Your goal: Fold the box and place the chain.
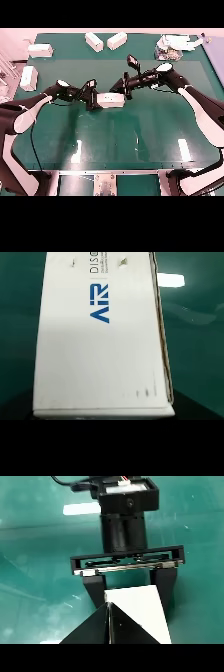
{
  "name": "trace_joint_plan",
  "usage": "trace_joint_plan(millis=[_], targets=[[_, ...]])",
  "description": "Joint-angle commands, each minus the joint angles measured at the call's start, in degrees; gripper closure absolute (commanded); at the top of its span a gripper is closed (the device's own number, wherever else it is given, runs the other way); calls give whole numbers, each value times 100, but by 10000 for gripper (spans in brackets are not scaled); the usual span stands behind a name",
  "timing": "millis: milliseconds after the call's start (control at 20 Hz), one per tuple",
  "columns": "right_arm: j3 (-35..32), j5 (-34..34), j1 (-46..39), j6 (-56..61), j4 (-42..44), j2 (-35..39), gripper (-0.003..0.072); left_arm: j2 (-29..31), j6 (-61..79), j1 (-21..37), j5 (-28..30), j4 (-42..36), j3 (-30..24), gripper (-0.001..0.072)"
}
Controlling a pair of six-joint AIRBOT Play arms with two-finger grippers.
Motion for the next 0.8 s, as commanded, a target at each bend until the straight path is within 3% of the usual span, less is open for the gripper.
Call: trace_joint_plan(millis=[0,100,300,500,750], targets=[[-339,-162,-79,396,168,472,677,2,2,0,0,2,-2,331],[-872,-990,-87,691,157,1235,677,2,2,0,0,2,-2,331],[-2081,-1985,-260,1384,87,2826,676,2,2,0,0,2,-2,331],[-3471,-2317,-863,1633,13,4339,676,2,2,0,-2,2,-2,331],[-4935,-2446,-1779,1628,-153,5381,675,2,2,0,-4,0,-2,331]])
